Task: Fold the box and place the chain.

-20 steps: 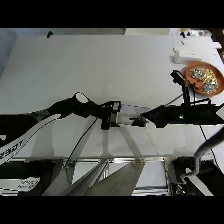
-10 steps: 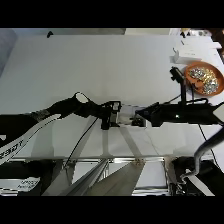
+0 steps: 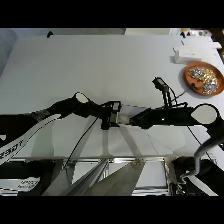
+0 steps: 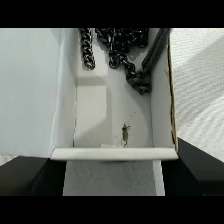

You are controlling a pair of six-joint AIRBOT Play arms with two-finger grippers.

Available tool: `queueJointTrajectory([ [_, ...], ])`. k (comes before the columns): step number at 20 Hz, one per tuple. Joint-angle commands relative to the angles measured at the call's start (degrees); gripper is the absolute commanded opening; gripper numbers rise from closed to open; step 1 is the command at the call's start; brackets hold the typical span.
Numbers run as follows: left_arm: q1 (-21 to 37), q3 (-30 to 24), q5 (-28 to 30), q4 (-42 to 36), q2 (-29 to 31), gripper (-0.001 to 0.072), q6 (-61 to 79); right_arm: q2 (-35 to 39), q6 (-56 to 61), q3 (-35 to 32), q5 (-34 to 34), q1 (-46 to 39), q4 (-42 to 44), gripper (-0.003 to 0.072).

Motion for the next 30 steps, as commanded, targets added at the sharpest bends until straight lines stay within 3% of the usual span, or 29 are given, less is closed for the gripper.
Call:
queueJointTrajectory([
  [1,0.0,0.0,0.0,0.0,0.0,0.0363,0.0,-0.5,0.9,-0.3,-1.4,0.3,-1.9,0.0184],
  [3,0.0,0.0,0.0,0.0,0.0,0.0363,0.0,-0.5,0.7,0.1,-1.2,0.1,-1.8,0.0234],
  [8,0.0,0.0,0.0,0.0,0.0,0.0363,0.0,-0.4,0.7,9.8,4.8,-6.6,-2.8,0.0235],
  [11,0.0,0.0,0.0,0.0,0.0,0.0363,0.0,-0.4,2.6,13.0,4.3,-13.4,-7.4,0.0235],
  [14,0.0,0.0,0.0,0.0,0.0,0.0363,0.0,-1.5,11.8,12.9,3.3,-17.7,-24.5,0.0241],
  [17,0.0,0.0,0.0,0.0,0.0,0.0363,0.0,-5.1,19.1,11.6,0.9,-18.3,-36.2,0.0413],
  [24,0.0,0.0,0.0,0.0,0.0,0.0363,0.0,-16.2,21.1,9.9,0.8,-18.3,-34.1,0.0403],
  [26,0.0,0.0,0.0,0.0,0.0,0.0363,0.0,-18.1,21.2,9.9,1.3,-18.3,-34.1,0.0388],
  [28,0.0,0.0,0.0,0.0,0.0,0.0363,0.0,-19.5,21.6,9.9,1.3,-18.3,-34.0,0.0317],
  [30,0.0,0.0,0.0,0.0,0.0,0.0363,0.0,-21.1,21.8,9.9,1.3,-18.3,-33.8,0.0317],
])
